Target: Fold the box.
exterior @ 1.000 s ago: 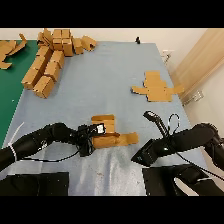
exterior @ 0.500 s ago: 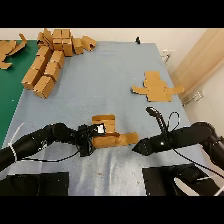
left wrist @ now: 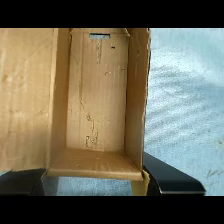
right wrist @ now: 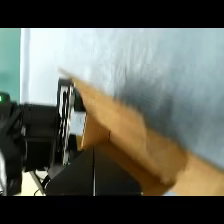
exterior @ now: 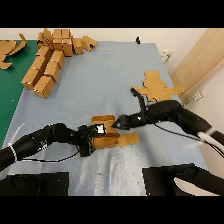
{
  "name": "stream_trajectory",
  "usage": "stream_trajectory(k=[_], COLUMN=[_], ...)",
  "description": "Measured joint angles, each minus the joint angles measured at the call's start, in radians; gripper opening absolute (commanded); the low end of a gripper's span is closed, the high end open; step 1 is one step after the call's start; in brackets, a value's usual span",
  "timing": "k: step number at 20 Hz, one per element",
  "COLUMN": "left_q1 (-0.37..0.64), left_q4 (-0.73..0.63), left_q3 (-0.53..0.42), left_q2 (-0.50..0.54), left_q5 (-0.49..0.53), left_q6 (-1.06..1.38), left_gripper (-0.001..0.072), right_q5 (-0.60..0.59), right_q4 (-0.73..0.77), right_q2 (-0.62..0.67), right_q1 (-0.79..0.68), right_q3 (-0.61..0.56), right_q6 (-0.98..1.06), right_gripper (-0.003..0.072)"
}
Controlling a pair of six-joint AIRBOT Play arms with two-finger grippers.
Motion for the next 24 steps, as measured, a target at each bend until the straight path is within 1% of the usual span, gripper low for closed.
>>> stream_trajectory(k=[4,8,13,24], left_q1=[0.000,0.000,0.000,0.000], left_q4=[0.000,0.000,0.000,0.000], left_q3=[0.000,0.000,0.000,0.000], left_q2=[0.000,0.000,0.000,0.000], left_q5=[-0.011,-0.017,-0.018,-0.015], left_q6=[0.000,-0.002,-0.002,0.000], left_gripper=[0.0531,0.0531,0.0531,0.0531], right_q5=[0.027,0.038,0.055,0.103], right_q4=[0.024,0.027,0.021,-0.029], right_q2=[-0.188,-0.296,-0.336,-0.345], right_q1=[0.002,0.027,0.071,0.094], right_q3=[0.079,0.101,0.108,0.108], right_q6=[-0.102,-0.161,-0.193,-0.202], right_gripper=[0.0001,0.0001,0.0001,0.0001])
